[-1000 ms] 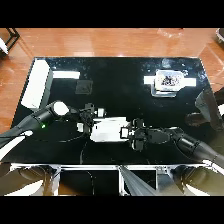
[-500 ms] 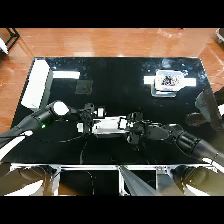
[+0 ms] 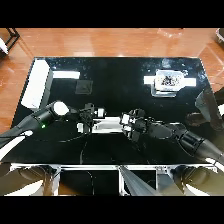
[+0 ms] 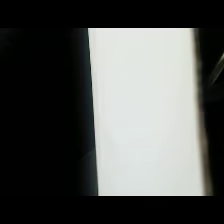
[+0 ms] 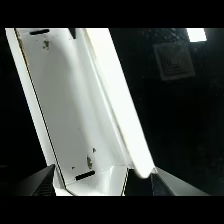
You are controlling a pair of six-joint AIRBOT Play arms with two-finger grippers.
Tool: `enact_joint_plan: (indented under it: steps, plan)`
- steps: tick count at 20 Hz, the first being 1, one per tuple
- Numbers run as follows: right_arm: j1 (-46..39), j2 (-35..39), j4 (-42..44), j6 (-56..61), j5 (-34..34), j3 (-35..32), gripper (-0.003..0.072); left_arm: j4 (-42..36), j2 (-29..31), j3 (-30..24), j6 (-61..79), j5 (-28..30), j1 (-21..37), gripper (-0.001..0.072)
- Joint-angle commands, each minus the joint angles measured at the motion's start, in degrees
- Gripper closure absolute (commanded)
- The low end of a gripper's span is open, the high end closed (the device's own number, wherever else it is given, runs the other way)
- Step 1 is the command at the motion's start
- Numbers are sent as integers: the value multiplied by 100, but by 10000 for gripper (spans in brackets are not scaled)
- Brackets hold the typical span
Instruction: Fold the box and place the chain.
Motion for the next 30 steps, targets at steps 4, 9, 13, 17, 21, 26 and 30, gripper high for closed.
enact_joint_plan:
  steps: [4,9,13,17,21,26,30]
  plan:
    - [-50,0,0,-444,-332,20,-8,2,-2,-2,-4,9,-2,689]
    - [-487,-409,164,-922,-1185,605,-8,2,-2,-2,-4,7,-2,689]
    - [-627,-765,297,-927,-1434,752,-8,2,-2,-2,-4,9,-2,689]
    - [-616,-992,409,-929,-1440,756,-7,2,-2,-2,-4,11,-2,689]
    - [-614,-1082,433,-927,-1432,758,-7,2,-2,-2,-2,11,-2,689]
    - [-494,-1311,461,-927,-1318,769,-7,2,-2,-2,-2,11,-2,689]
    - [-487,-1436,455,-929,-1290,966,-7,2,-2,-2,-4,9,-2,689]
